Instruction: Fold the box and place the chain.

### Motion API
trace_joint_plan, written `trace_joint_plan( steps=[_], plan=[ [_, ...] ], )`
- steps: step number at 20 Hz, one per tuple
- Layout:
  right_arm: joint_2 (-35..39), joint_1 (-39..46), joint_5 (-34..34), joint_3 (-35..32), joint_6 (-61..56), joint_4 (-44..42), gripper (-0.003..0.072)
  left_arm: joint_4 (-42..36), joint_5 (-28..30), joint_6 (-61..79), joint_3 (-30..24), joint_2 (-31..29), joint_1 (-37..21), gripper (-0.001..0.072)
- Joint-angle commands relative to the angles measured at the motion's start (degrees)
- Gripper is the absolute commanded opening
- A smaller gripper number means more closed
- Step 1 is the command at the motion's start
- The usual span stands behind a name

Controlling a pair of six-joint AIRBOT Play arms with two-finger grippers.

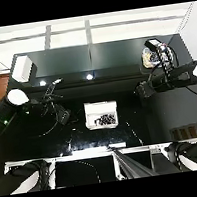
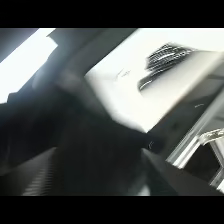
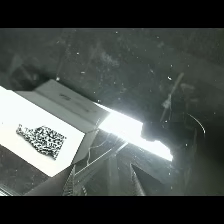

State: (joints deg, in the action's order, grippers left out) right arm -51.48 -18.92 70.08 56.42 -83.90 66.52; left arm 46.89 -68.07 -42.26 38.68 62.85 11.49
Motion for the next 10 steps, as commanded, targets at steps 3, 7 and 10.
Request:
trace_joint_plan(
  steps=[3,7,10],
  plan=[
    [0.0,0.0,-0.6,0.0,-0.3,0.2,0.0417,-7.0,3.3,53.9,-7.2,5.3,-0.5,0.0719],
    [0.0,-0.1,-1.2,0.0,-0.5,0.2,0.0417,-11.1,6.5,62.2,-6.1,11.1,3.2,0.0719],
    [0.0,-0.1,-2.7,0.0,-0.8,0.2,0.0417,-10.5,6.6,61.4,-3.9,12.9,4.1,0.0719]
  ],
)
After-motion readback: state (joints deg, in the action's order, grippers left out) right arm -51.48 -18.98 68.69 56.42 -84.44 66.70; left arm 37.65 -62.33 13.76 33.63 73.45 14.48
